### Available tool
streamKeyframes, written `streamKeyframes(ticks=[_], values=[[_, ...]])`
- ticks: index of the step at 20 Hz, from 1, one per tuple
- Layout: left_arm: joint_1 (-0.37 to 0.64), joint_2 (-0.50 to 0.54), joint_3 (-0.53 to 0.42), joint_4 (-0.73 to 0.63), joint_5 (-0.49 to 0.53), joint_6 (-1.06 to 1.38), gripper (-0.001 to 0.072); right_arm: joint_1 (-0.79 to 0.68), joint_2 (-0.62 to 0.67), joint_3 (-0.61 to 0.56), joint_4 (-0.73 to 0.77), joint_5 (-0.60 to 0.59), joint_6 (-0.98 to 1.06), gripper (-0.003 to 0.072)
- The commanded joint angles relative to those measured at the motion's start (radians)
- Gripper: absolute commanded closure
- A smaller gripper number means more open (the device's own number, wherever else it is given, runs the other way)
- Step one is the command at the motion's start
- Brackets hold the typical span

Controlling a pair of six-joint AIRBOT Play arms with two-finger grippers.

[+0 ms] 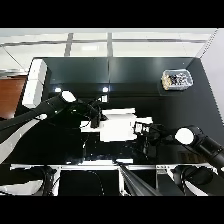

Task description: Fold the box and place the chain.

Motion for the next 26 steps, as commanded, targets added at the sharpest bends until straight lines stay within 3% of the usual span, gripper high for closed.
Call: streamKeyframes(ticks=[1,13,21,26], values=[[0.000,-0.001,0.001,0.000,0.001,0.000,0.0687,0.001,-0.002,0.001,0.019,-0.049,-0.072,0.0018],[0.000,-0.026,0.002,-0.001,0.021,0.000,0.0688,0.001,-0.072,0.000,0.018,-0.191,-0.151,0.0018],[-0.020,-0.026,0.002,0.033,0.022,0.000,0.0687,0.063,-0.126,0.000,0.025,-0.213,-0.196,0.0018],[-0.020,-0.026,0.002,0.033,0.022,0.000,0.0687,0.081,-0.149,0.004,0.082,-0.363,-0.154,0.0019]])
